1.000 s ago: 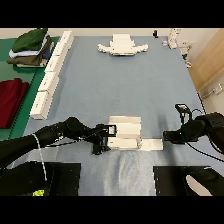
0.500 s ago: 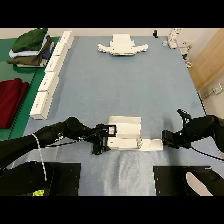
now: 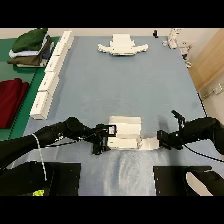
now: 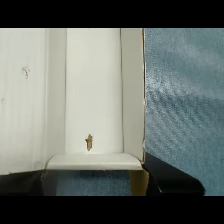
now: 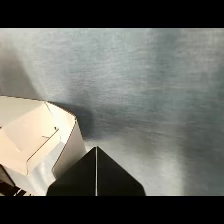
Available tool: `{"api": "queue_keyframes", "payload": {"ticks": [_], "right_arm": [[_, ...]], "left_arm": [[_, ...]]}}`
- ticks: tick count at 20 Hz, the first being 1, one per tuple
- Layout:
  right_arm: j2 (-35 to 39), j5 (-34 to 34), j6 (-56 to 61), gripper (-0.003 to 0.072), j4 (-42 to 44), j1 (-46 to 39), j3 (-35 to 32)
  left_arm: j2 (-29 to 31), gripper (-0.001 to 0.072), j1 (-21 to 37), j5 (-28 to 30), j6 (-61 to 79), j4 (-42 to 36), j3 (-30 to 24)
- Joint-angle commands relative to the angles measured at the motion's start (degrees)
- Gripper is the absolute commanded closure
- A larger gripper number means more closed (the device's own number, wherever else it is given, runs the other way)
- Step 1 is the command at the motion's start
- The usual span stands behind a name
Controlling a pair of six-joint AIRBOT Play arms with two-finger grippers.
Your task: Fold the box.
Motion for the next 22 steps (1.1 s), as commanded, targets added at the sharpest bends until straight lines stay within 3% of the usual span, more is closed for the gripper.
{"api": "queue_keyframes", "payload": {"ticks": [1,5,6,7,8,12,14,17,18,22], "right_arm": [[-0.04,-0.17,-2.14,0.0683,3.76,0.00,-0.07],[-0.02,-1.38,-4.42,0.0680,7.06,0.00,-0.02],[-0.02,-2.43,-4.59,0.0642,7.28,0.02,0.09],[-0.02,-3.45,-5.18,0.0485,7.43,0.04,0.22],[-0.02,-4.24,-5.79,0.0403,7.58,0.15,0.44],[-0.02,-4.44,-5.97,0.0399,7.82,1.18,2.05],[-0.02,-4.59,-5.95,0.0347,7.85,1.90,3.48],[-0.02,-4.79,-5.97,0.0329,7.96,1.90,4.59],[-0.02,-5.05,-5.97,0.0250,7.98,1.90,4.59],[-0.02,-4.31,-5.95,0.0239,8.48,2.75,4.59]], "left_arm": [[-0.02,0.0198,-0.02,0.02,0.02,0.00,0.04],[-0.02,0.0199,-0.02,0.02,0.02,0.00,0.04],[-0.02,0.0199,-0.02,0.02,0.02,0.00,0.04],[-0.02,0.0198,-0.02,0.02,0.02,0.00,0.04],[-0.02,0.0198,-0.02,0.02,0.02,0.00,0.04],[-0.02,0.0198,-0.02,0.02,0.00,0.00,0.04],[-0.02,0.0198,-0.02,0.02,0.00,0.00,0.04],[-0.02,0.0198,-0.02,0.02,0.02,0.00,0.04],[-0.02,0.0199,-0.02,0.02,0.02,0.00,0.04],[-0.02,0.0198,-0.02,0.02,0.02,0.00,0.04]]}}
